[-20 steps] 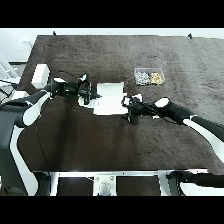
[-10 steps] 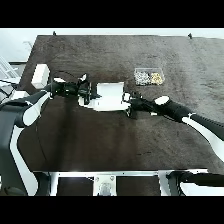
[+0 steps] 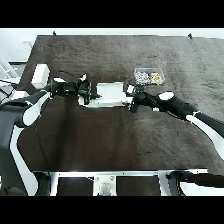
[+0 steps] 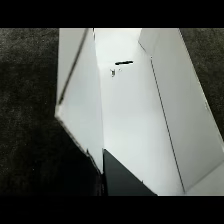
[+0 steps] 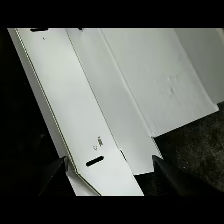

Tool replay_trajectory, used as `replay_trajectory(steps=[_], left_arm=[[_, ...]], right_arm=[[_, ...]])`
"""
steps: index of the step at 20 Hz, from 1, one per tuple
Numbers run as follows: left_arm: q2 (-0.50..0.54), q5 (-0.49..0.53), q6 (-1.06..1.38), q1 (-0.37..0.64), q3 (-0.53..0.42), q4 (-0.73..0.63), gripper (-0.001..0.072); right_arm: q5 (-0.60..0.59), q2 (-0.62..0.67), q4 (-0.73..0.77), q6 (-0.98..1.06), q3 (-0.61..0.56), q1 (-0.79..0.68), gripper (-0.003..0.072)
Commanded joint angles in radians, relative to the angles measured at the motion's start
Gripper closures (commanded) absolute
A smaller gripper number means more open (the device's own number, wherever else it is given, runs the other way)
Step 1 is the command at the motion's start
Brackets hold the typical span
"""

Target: Fold the box and place the chain.

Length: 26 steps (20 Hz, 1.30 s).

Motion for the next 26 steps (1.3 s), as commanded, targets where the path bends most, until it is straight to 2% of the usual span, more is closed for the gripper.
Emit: replay_trajectory(steps=[1,11,18,26], left_arm=[[0.001,0.000,0.000,0.001,0.000,0.000,0.0687],[0.001,0.000,0.000,0.001,0.000,0.000,0.0687],[0.001,0.000,0.000,0.001,0.000,0.000,0.0687],[0.001,0.000,0.000,0.001,0.000,0.000,0.0687]], right_arm=[[0.022,-0.050,0.004,-0.002,0.051,-0.010,0.0053],[0.259,-0.128,0.000,-0.002,0.150,-0.097,0.0052],[0.282,-0.169,-0.008,-0.028,0.177,-0.126,0.0052],[0.334,-0.252,-0.025,-0.027,0.283,-0.126,0.0052]])
